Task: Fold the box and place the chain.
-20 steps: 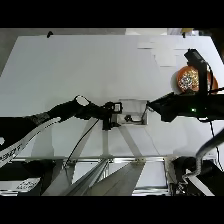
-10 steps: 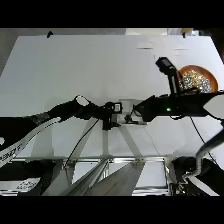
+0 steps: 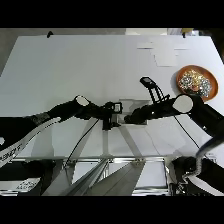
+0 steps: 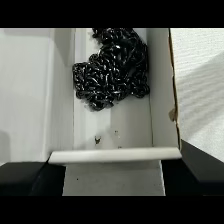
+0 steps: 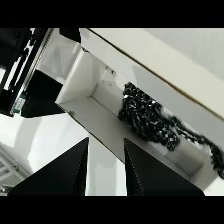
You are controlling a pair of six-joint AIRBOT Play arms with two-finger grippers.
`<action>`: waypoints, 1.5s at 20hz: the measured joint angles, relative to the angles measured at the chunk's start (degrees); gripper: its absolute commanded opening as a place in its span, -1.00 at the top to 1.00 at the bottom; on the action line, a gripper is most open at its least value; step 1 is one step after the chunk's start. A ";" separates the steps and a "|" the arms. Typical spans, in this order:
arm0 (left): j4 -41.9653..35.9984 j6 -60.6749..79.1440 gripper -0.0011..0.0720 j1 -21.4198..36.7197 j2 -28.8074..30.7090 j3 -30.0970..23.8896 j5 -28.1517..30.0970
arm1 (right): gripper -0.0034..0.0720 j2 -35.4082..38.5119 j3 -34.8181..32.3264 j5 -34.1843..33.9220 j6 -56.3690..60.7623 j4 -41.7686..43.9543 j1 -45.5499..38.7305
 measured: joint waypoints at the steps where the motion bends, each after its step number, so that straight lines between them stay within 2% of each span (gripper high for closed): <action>1: 0.00 0.00 0.51 0.00 0.00 0.00 0.02 | 0.26 -0.28 1.86 1.33 -0.50 -0.09 -0.31; 3: 0.00 0.02 0.51 -0.02 0.00 0.00 0.00 | 0.68 -0.63 7.19 4.50 -1.11 -0.87 -1.99; 6: 0.00 0.02 0.51 0.00 0.00 0.00 0.02 | 0.71 -0.85 16.55 9.46 -1.20 -5.01 -7.21; 7: -0.02 0.02 0.51 0.00 0.00 0.00 0.02 | 0.86 -0.92 19.15 10.64 -0.87 -7.63 -9.66; 8: 0.00 0.02 0.51 0.00 0.00 0.00 0.00 | 0.86 -1.05 21.09 11.45 0.02 -10.47 -12.22; 13: 0.00 0.02 0.51 0.00 0.00 0.00 0.02 | 0.86 -5.66 24.50 15.19 4.20 -22.80 -21.40; 14: 0.00 0.00 0.51 0.00 0.00 0.00 0.02 | 0.85 -7.32 24.41 15.80 4.81 -24.17 -22.16; 16: -0.02 0.00 0.51 0.00 0.00 0.00 0.02 | 0.14 -10.51 23.39 16.59 5.38 -25.86 -22.84; 21: 0.00 0.02 0.51 -0.02 0.00 0.00 0.02 | 0.09 -16.20 16.57 13.68 6.84 -28.00 -23.37; 22: -0.02 0.00 0.51 0.00 0.00 0.00 0.00 | 0.00 -16.90 14.97 12.46 7.13 -28.13 -23.41; 29: -0.02 0.02 0.51 0.00 0.00 0.00 0.00 | 0.02 -19.85 10.16 6.01 7.74 -28.61 -23.43; 30: -0.02 0.02 0.51 -0.02 0.00 0.00 0.00 | 0.11 -19.98 9.97 5.49 7.80 -28.61 -23.43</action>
